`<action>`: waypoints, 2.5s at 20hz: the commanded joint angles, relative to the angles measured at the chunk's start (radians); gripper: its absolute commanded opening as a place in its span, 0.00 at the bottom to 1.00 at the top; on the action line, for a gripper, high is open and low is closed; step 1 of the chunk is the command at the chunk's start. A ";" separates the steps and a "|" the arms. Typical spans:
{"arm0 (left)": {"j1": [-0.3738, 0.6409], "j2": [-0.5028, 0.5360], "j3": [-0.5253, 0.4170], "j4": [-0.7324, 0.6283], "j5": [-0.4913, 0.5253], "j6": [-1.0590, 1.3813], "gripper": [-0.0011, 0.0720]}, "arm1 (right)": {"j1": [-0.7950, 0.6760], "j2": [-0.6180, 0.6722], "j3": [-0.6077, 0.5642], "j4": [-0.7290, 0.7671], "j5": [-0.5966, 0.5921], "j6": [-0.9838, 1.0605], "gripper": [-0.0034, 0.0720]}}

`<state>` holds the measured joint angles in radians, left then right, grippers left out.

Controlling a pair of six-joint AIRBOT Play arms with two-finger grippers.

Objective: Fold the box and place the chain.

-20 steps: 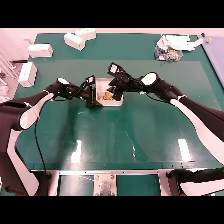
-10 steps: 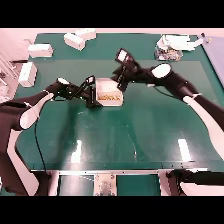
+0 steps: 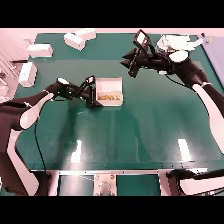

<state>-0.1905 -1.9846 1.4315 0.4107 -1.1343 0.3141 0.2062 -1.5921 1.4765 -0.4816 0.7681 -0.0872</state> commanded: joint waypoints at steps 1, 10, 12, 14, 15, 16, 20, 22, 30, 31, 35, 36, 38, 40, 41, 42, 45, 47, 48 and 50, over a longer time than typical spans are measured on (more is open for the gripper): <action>0.000 0.000 0.001 0.000 0.000 0.000 0.88 | -0.017 -0.128 0.080 0.074 0.122 -0.083 0.39; 0.000 0.001 0.001 0.000 0.000 0.000 0.88 | -0.022 -0.298 0.179 -0.002 0.213 -0.108 0.34; 0.000 0.000 0.001 0.000 0.000 0.000 0.88 | -0.022 -0.298 0.179 -0.039 0.224 -0.108 0.34; 0.000 0.000 0.001 0.000 0.000 0.000 0.88 | -0.022 -0.298 0.186 -0.043 0.310 -0.108 0.34; 0.000 0.000 0.001 0.000 0.000 0.000 0.88 | -0.022 -0.297 0.193 -0.050 0.361 -0.104 0.34; 0.000 0.000 0.001 0.000 0.000 0.000 0.88 | -0.021 -0.297 0.204 -0.059 0.404 -0.092 0.34; 0.000 0.000 0.001 0.000 0.000 0.000 0.88 | -0.016 -0.297 0.216 -0.063 0.439 -0.081 0.34; 0.000 0.000 0.001 0.000 0.000 0.000 0.88 | -0.010 -0.297 0.219 -0.081 0.461 -0.077 0.34; 0.001 0.000 0.001 0.000 0.000 0.000 0.88 | 0.014 -0.296 0.234 -0.145 0.558 -0.011 0.35; 0.000 0.000 0.001 0.000 0.000 0.000 0.88 | 0.014 -0.296 0.234 -0.145 0.570 -0.010 0.35; 0.000 0.000 0.001 0.000 0.000 0.000 0.88 | 0.016 -0.296 0.234 -0.144 0.592 -0.010 0.35; 0.000 0.000 0.001 0.000 0.000 0.000 0.88 | 0.017 -0.296 0.233 -0.144 0.593 -0.010 0.35; 0.000 0.000 0.001 0.000 0.000 0.000 0.88 | 0.025 -0.297 0.233 -0.144 0.595 -0.009 0.35; 0.000 0.000 0.001 0.000 0.000 0.000 0.88 | 0.038 -0.297 0.233 -0.147 0.595 -0.010 0.35; 0.000 0.000 0.001 0.000 0.000 0.000 0.88 | 0.044 -0.297 0.232 -0.148 0.595 -0.010 0.35; 0.000 0.000 0.001 0.000 0.001 0.000 0.88 | 0.046 -0.297 0.232 -0.149 0.595 -0.010 0.35; 0.001 0.000 0.001 0.000 0.000 0.000 0.88 | 0.052 -0.297 0.232 -0.149 0.595 -0.007 0.35; 0.001 0.000 0.001 0.000 0.000 0.000 0.88 | 0.052 -0.297 0.232 -0.165 0.595 0.009 0.35; 0.000 0.000 0.001 0.000 0.000 0.000 0.88 | 0.052 -0.298 0.232 -0.191 0.594 0.009 0.35; 0.000 0.000 0.001 0.000 0.000 0.000 0.88 | 0.051 -0.298 0.232 -0.230 0.581 0.009 0.38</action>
<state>-0.1905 -1.9846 1.4315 0.4103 -1.1339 0.3141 0.2562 -1.8889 1.7088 -0.6655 1.3613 -0.0845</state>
